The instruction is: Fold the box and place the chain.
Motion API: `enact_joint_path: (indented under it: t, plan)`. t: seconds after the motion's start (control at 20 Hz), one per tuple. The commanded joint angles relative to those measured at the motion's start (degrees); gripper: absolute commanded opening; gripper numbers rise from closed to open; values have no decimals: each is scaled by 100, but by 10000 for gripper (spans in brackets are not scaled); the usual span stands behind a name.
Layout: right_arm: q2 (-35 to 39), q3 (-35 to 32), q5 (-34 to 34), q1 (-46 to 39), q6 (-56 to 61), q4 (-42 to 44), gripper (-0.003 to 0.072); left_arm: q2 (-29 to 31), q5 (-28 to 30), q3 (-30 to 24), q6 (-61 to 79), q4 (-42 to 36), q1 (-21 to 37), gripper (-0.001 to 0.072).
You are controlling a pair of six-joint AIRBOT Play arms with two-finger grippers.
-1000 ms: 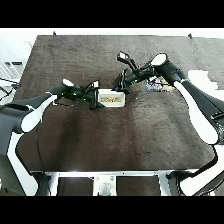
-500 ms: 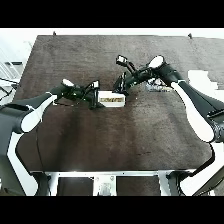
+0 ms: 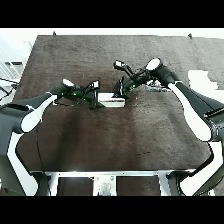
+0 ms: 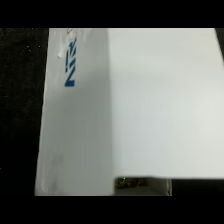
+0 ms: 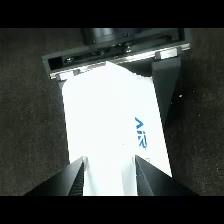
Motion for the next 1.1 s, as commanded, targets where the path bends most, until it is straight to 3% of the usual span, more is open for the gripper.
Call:
enact_joint_path:
  t: [0.0, 0.3, 0.5, 0.85, 1.05]
  plan:
    - [-2, -2, 44, 13, 15, -92, 391, 2, 0, 4, 0, 2, 2, 60]
    - [-20, -37, -706, 13, 13, -164, 391, 2, 0, 4, 0, 2, 2, 60]
    - [83, -26, -608, 13, 15, -74, 386, 2, 0, 4, 0, 2, 2, 60]
    - [212, -39, -332, 4, 15, -109, 209, 2, 0, 4, 0, 2, 2, 60]
    - [212, -151, -334, 4, 81, -118, 198, 2, 0, 4, 0, 2, 2, 60]
